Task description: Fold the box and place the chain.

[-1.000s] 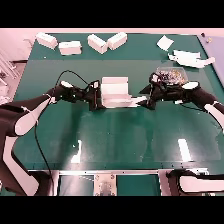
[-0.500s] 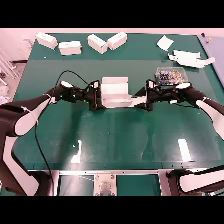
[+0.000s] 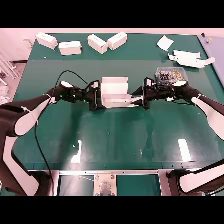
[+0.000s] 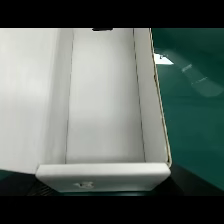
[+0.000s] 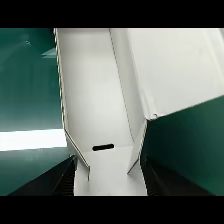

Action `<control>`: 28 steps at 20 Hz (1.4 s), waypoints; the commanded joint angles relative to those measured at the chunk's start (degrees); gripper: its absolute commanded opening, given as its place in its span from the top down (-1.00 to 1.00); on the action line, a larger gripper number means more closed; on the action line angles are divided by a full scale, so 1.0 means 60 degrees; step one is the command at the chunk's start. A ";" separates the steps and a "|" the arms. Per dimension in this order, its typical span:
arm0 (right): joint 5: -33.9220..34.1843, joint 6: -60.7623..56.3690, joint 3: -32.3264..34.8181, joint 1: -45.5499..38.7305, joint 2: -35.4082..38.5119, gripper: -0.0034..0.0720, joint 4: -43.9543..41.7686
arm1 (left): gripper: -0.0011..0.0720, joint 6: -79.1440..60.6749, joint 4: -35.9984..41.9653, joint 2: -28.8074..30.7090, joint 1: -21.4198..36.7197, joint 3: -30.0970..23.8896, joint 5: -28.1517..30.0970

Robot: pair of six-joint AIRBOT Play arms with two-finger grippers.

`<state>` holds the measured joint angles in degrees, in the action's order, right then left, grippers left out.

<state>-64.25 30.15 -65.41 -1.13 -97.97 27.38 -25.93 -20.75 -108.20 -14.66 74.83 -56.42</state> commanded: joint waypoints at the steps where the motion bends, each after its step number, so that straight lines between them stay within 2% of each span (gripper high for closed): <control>1: -0.0025 0.0025 -0.0029 0.0106 -0.0040 -0.20 -0.0073 | -0.62 -0.0004 0.0004 -0.0004 0.0000 0.0007 0.0000; 2: -0.0022 0.0047 -0.0029 0.0113 -0.0044 -0.08 -0.0073 | -0.62 -0.0004 0.0004 -0.0004 0.0000 0.0007 0.0000; 3: -0.0022 0.0062 -0.0029 0.0138 -0.0047 -0.08 -0.0135 | -0.62 -0.0004 0.0004 -0.0004 0.0000 0.0007 0.0000; 5: -0.0058 0.0084 -0.0029 0.0233 -0.0058 0.14 -0.0302 | -0.62 -0.0004 0.0004 -0.0007 0.0000 0.0007 0.0000; 18: -0.0062 -0.0335 -0.0087 0.1016 -0.0102 0.12 -0.0801 | -0.62 -0.0004 0.0029 -0.0004 0.0000 0.0007 0.0000; 21: -0.0062 -0.0455 -0.0124 0.1016 -0.0106 -0.10 -0.0594 | -0.62 -0.0004 0.0029 -0.0004 0.0000 0.0007 0.0000; 22: -0.0051 -0.0463 -0.0138 0.1016 -0.0106 -0.27 -0.0404 | -0.62 -0.0004 0.0029 -0.0004 0.0000 0.0007 0.0000; 23: -0.0051 -0.0605 -0.0164 0.1013 -0.0106 -0.31 -0.0186 | -0.62 -0.0004 0.0029 -0.0004 0.0000 0.0007 0.0000; 24: -0.0044 -0.0725 -0.0182 0.1009 -0.0106 -0.50 -0.0036 | -0.62 -0.0004 0.0029 -0.0007 0.0000 0.0007 0.0004; 26: -0.0055 -0.0776 -0.0197 0.1002 -0.0106 -0.59 0.0160 | -0.62 -0.0004 0.0029 -0.0004 0.0000 0.0007 0.0000; 27: -0.0058 -0.0780 -0.0200 0.1005 -0.0106 -0.74 0.0310 | -0.62 -0.0004 0.0029 -0.0004 0.0000 0.0007 0.0000; 28: -0.0062 -0.0827 -0.0211 0.1038 -0.0102 -0.74 0.0601 | -0.62 -0.0004 0.0033 -0.0004 0.0000 0.0007 0.0000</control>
<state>-64.53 26.04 -66.50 4.95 -98.59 27.38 -26.00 -20.60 -108.25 -14.72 74.83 -56.77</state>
